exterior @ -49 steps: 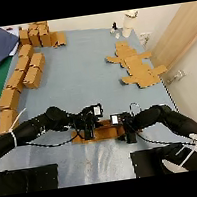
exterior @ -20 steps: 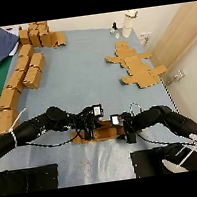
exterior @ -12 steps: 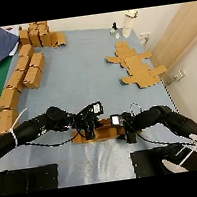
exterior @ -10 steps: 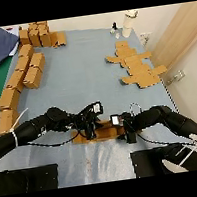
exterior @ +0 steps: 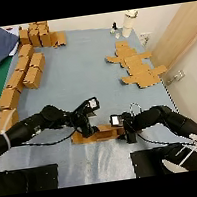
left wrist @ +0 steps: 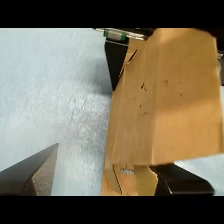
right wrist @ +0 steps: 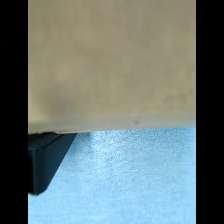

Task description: Fold the box.

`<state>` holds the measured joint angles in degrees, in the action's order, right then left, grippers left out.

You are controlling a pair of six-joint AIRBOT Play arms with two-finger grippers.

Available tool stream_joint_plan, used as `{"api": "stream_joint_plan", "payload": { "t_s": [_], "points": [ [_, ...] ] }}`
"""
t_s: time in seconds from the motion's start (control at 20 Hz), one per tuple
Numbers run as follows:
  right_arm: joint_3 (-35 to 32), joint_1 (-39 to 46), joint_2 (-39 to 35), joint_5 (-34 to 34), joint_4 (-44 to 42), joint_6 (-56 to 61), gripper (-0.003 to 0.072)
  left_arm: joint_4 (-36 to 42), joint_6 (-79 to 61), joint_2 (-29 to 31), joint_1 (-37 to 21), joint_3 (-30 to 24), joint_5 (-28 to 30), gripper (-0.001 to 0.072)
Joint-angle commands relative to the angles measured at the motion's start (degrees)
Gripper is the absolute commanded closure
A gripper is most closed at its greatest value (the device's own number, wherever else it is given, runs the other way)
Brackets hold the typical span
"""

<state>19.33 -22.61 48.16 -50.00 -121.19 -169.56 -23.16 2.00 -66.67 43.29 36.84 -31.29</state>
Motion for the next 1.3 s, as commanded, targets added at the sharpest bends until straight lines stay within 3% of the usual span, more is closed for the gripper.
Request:
{"api": "stream_joint_plan", "payload": {
  "t_s": [0.0,0.1,0.15,0.2,0.25,0.3,0.45,0.55,0.7,0.95,1.05,1.25],
  "points": [
    [0.0,-0.02,-0.02,0.02,0.02,0.0,0.0174,-20.13,25.14,6.86,-1.77,0.04,-7.3,0.0008],
    [0.0,-0.02,-0.02,0.02,0.09,0.02,0.0174,-31.15,40.52,12.09,-1.95,0.04,-13.68,0.0012],
    [0.0,-0.02,-0.02,0.0,0.11,0.02,0.0174,-33.92,47.21,14.36,-1.95,0.04,-16.94,0.0129],
    [0.0,-0.02,-0.02,0.02,0.11,0.02,0.0174,-35.01,54.16,16.65,-1.95,0.04,-20.41,0.037],
    [0.0,-0.02,-0.02,0.02,0.11,0.0,0.0174,-34.34,58.8,18.47,-1.86,0.04,-23.17,0.066],
    [0.0,-0.02,-0.02,0.02,0.11,0.0,0.0174,-32.83,63.08,19.61,-1.64,0.04,-24.92,0.0695],
    [0.0,-0.02,-0.02,0.02,0.11,0.02,0.0174,-17.94,71.6,18.82,1.16,-0.63,-22.93,0.0696],
    [0.0,-0.02,-0.02,0.02,0.11,0.0,0.0174,-6.08,71.47,15.41,5.05,-1.9,-14.27,0.0696],
    [0.0,-0.02,-0.02,0.02,0.11,0.02,0.0174,4.02,69.96,7.91,10.14,-2.73,-1.97,0.0696],
    [0.0,-0.02,-0.02,0.02,0.11,0.0,0.0174,33.94,43.82,0.04,10.47,-2.73,4.17,0.0697],
    [0.0,-0.02,-0.02,0.02,0.11,0.0,0.0174,38.71,38.4,-0.37,9.22,-2.73,6.36,0.0697],
    [0.0,-0.02,-0.02,0.02,0.13,0.02,0.0174,38.23,35.85,-0.46,5.7,-2.73,10.69,0.0696]
  ]
}}
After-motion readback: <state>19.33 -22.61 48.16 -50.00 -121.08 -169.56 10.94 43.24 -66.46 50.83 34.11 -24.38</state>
